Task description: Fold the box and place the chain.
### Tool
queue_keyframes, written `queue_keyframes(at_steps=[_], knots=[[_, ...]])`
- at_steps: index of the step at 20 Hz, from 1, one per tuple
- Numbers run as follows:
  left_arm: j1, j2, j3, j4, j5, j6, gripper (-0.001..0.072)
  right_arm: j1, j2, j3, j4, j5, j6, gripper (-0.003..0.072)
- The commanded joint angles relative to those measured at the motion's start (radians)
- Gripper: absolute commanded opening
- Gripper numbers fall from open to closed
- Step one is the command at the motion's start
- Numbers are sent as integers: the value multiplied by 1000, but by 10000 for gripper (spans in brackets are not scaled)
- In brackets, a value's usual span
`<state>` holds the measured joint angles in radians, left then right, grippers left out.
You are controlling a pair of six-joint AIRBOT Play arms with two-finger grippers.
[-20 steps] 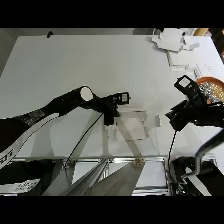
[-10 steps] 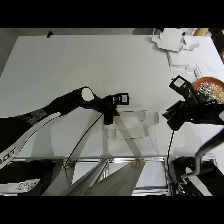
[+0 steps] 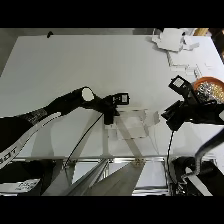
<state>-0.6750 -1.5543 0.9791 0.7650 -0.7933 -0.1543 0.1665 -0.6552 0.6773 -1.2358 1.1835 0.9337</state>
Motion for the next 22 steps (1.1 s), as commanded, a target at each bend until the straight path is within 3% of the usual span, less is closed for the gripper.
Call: queue_keyframes(at_steps=[1,12,15,16,17,22], knots=[[1,-1,0,3,0,0,11,1,0,0,2,0,-3,244],[0,-1,0,2,-7,-3,11,1,-1,0,2,6,-69,241],[0,-1,0,2,-7,-3,11,4,0,-6,8,14,-138,139],[0,-1,0,2,-7,-3,11,20,0,-17,8,21,-172,46],[0,-1,0,2,-7,-3,11,52,0,-32,10,36,-216,24],[0,-1,0,2,-7,-3,11,302,-1,-136,-56,-34,-288,24]])
